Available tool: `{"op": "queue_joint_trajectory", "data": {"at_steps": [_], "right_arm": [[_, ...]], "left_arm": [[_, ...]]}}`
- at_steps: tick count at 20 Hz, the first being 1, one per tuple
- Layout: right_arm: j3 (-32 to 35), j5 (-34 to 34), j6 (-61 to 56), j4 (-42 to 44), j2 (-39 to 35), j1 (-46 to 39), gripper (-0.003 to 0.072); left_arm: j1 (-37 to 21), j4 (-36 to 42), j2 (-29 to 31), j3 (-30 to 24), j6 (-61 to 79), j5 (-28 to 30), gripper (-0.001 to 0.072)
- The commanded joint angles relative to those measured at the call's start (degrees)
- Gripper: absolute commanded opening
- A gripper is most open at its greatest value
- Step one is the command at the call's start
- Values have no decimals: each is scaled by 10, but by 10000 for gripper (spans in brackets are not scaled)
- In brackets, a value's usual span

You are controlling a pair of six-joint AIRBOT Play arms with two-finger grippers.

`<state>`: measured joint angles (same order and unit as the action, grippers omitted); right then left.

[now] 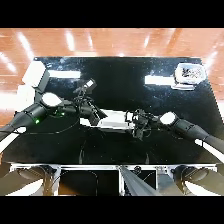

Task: Fold the box and place the chain.

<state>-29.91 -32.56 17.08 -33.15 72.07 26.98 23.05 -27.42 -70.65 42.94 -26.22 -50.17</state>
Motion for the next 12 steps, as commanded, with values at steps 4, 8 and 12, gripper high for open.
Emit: {"op": "queue_joint_trajectory", "data": {"at_steps": [4,8,12], "right_arm": [[0,0,0,-4,0,1,624],[0,0,0,-4,0,1,624],[0,0,0,-6,0,1,624]], "left_arm": [[28,43,-6,0,27,90,24],[79,43,-11,-9,26,177,23],[127,44,-23,-16,14,292,23]]}}
